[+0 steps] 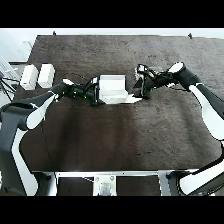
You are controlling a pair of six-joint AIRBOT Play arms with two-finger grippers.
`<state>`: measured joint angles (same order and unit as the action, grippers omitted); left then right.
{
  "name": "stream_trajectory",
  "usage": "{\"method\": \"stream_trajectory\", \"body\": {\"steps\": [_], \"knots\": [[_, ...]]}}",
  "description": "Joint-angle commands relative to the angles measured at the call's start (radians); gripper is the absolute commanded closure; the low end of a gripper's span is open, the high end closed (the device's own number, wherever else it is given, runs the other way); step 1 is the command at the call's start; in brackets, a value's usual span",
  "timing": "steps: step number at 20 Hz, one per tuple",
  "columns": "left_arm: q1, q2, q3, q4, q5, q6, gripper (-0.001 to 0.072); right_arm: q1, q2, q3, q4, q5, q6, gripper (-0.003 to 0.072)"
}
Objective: Fold the box and place the chain.
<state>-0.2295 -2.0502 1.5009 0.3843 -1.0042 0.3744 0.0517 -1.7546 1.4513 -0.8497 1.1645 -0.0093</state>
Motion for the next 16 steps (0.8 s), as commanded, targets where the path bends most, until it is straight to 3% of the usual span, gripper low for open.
{"method": "stream_trajectory", "body": {"steps": [1, 8, 9, 10, 11, 14, 15, 16], "knots": [[0.000, 0.001, 0.000, 0.000, 0.001, 0.000, 0.0244, 0.018, -0.016, -0.020, -0.005, -0.022, -0.038, 0.0113], [0.000, 0.001, 0.000, 0.000, 0.000, 0.000, 0.0243, 0.067, -0.034, -0.020, 0.001, -0.114, -0.048, 0.0126], [0.000, 0.001, 0.000, 0.000, 0.001, 0.000, 0.0244, 0.070, -0.034, -0.020, 0.001, -0.113, -0.048, 0.0150], [0.000, 0.001, 0.000, 0.000, 0.000, 0.000, 0.0243, 0.072, -0.034, -0.020, 0.001, -0.113, -0.048, 0.0259], [0.000, 0.001, 0.000, 0.000, 0.000, 0.000, 0.0243, 0.076, -0.034, -0.020, 0.003, -0.113, -0.048, 0.0301], [0.000, 0.001, 0.000, 0.000, 0.000, 0.000, 0.0243, 0.093, -0.034, -0.021, 0.011, -0.106, -0.048, 0.0339], [0.000, 0.001, 0.000, 0.000, 0.000, 0.000, 0.0244, 0.101, -0.035, -0.021, 0.011, -0.107, -0.048, 0.0405], [0.000, 0.001, 0.000, 0.000, 0.000, 0.000, 0.0244, 0.110, -0.037, -0.021, 0.014, -0.107, -0.048, 0.0424]]}}
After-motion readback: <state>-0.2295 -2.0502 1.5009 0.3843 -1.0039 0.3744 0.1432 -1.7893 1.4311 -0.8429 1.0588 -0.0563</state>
